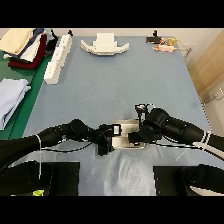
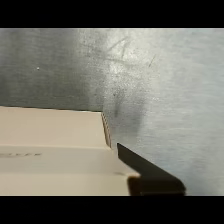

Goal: Fold the box.

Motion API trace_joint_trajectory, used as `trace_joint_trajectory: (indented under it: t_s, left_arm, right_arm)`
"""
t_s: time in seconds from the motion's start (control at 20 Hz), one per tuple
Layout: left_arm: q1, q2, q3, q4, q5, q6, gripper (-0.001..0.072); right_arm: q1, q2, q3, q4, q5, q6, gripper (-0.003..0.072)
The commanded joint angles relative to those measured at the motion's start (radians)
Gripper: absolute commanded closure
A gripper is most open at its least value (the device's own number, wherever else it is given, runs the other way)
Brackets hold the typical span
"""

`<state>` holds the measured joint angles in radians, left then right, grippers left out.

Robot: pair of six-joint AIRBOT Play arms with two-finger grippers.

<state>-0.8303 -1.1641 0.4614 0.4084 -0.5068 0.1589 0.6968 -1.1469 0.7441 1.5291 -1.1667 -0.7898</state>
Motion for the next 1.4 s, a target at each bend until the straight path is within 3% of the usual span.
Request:
trace_joint_trajectory:
  t_s: [0.0,0.15,0.4,0.45,0.6,0.7,0.85,1.0,1.15,1.25,1.35]
  left_arm:
    - [0.001,0.0,0.001,0.0,0.0,-0.001,0.0196]
    - [0.001,0.0,0.001,0.0,0.0,-0.001,0.0196]
    - [0.001,0.0,0.001,0.0,0.0,-0.001,0.0196]
    - [0.001,0.0,0.001,0.0,0.0,-0.001,0.0197]
    - [0.001,0.0,0.001,0.0,0.0,-0.001,0.0196]
    - [0.001,0.0,0.001,0.0,0.0,-0.001,0.0197]
    - [0.001,0.0,0.001,0.0,0.0,-0.001,0.0196]
    - [0.001,0.0,0.001,0.0,0.0,-0.001,0.0197]
    - [0.001,0.0,0.001,0.0,0.001,-0.001,0.0197]
    - [0.001,0.0,0.001,0.0,0.0,-0.001,0.0196]
    - [0.001,0.0,0.001,0.0,0.0,-0.001,0.0196]
  right_arm:
    - [-0.001,0.005,0.001,0.011,-0.021,-0.004,0.0245]
    - [-0.001,0.047,0.021,0.011,-0.065,-0.005,0.0245]
    - [-0.032,0.229,0.082,-0.05,-0.153,-0.017,0.0247]
    - [-0.052,0.262,0.083,-0.056,-0.183,-0.032,0.0281]
    - [-0.158,0.307,0.079,-0.098,-0.278,-0.118,0.0677]
    - [-0.272,0.288,0.063,-0.101,-0.249,-0.193,0.0682]
    - [-0.49,0.174,0.061,0.125,-0.154,-0.436,0.0682]
    - [-0.698,0.001,0.061,0.534,-0.103,-0.713,0.0682]
    - [-0.822,-0.148,0.07,0.922,-0.148,-0.949,0.0683]
    - [-0.845,-0.221,0.097,1.037,-0.22,-1.019,0.0683]
    - [-0.835,-0.257,0.119,1.046,-0.294,-1.044,0.0682]
